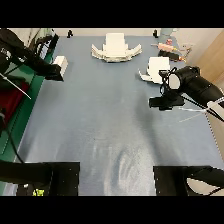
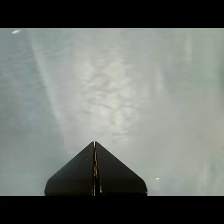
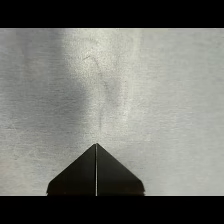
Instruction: Fold the box.
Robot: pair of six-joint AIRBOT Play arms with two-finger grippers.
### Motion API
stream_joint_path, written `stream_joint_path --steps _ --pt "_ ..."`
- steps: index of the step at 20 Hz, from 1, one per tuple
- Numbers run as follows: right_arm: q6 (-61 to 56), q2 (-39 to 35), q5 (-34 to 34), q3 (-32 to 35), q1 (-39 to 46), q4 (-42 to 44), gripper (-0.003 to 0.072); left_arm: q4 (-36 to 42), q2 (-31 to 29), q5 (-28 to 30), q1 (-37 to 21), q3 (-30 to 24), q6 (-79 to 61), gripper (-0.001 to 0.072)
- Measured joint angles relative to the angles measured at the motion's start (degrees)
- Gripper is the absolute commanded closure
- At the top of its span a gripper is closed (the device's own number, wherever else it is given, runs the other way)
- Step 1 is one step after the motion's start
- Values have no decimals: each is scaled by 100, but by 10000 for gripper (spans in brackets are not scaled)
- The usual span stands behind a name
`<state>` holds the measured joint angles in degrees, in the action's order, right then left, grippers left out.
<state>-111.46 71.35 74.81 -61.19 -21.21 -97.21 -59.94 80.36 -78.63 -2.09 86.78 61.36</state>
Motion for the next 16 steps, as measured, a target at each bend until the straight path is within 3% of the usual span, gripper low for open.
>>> stream_joint_path --steps 5,8,11,16 --pt "2 0 -2 0 -4 4 683 20 -1617 595 988 -1598 282 697" --pt "0 0 0 0 -2 2 683 17 -2271 1058 1486 -2524 470 695" --pt "0 0 0 0 -2 2 683 17 -2579 1384 1856 -3220 647 695" --pt "2 0 0 0 -2 2 683 24 -2693 1480 2114 -3624 822 695"
